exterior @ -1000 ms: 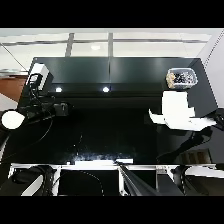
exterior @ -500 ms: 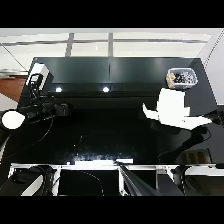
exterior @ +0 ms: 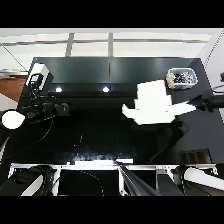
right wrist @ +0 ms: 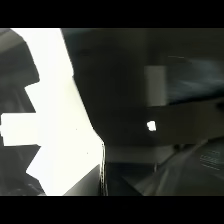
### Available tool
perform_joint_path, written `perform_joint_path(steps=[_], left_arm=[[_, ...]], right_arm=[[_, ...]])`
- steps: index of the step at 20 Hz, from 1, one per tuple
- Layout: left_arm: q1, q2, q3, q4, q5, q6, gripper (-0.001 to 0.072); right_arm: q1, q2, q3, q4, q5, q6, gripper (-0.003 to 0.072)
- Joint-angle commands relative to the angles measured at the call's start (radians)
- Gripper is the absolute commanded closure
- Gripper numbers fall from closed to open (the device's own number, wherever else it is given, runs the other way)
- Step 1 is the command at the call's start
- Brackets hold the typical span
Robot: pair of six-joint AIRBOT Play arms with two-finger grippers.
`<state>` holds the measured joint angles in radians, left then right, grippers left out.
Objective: Fold the box and place the chain.
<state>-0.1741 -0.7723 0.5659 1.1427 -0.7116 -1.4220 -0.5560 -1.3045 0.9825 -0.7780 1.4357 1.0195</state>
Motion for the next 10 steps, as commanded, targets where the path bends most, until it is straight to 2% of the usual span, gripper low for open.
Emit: perform_joint_path(steps=[1,3,6,8,10], left_arm=[[0.0,0.0,0.001,-0.007,-0.006,0.001,0.0012],[0.003,-0.003,0.001,-0.027,-0.042,0.0,0.0031],[0.006,-0.036,0.001,-0.097,-0.082,0.001,0.0031],[0.017,-0.088,0.001,-0.148,-0.083,0.011,0.0031],[0.066,-0.177,0.001,-0.306,-0.119,0.127,0.0029]], right_arm=[[0.229,0.17,-0.105,0.079,-0.151,0.024,0.0657],[0.364,0.293,-0.199,0.077,-0.269,0.023,0.0657],[0.566,0.486,-0.402,0.071,-0.499,0.006,0.0657],[0.663,0.563,-0.517,0.071,-0.611,0.031,0.0657],[0.732,0.581,-0.583,0.07,-0.654,0.058,0.0657]])
